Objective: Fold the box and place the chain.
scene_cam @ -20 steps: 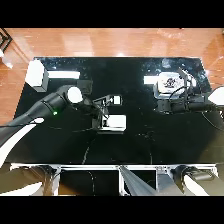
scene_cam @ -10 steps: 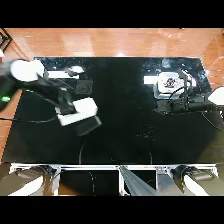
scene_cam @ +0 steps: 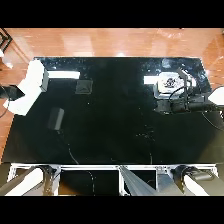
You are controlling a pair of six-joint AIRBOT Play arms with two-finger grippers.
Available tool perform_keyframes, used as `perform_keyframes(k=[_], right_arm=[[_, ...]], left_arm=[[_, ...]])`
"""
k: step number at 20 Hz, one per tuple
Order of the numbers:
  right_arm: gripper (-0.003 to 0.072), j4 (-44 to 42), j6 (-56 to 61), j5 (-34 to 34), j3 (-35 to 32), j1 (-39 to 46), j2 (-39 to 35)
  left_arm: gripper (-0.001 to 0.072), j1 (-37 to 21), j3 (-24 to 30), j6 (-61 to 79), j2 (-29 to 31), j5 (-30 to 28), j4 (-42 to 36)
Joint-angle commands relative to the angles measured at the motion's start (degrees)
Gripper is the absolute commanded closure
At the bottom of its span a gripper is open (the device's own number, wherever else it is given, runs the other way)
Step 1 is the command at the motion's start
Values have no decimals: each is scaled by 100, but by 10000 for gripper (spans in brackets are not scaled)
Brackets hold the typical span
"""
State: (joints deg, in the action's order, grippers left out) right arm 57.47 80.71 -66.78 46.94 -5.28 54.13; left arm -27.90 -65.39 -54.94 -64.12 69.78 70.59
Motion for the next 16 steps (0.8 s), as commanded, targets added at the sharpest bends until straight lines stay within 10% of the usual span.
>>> perform_keyframes(k=[1, 16], right_arm=[[664, -2, -17, 31, 0, 2, -4], [664, 0, -13, 452, 0, 4, -4]], left_arm=[[686, -629, 15, -31, -509, -866, -361], [686, -675, 15, 254, -2052, -2063, -402]])
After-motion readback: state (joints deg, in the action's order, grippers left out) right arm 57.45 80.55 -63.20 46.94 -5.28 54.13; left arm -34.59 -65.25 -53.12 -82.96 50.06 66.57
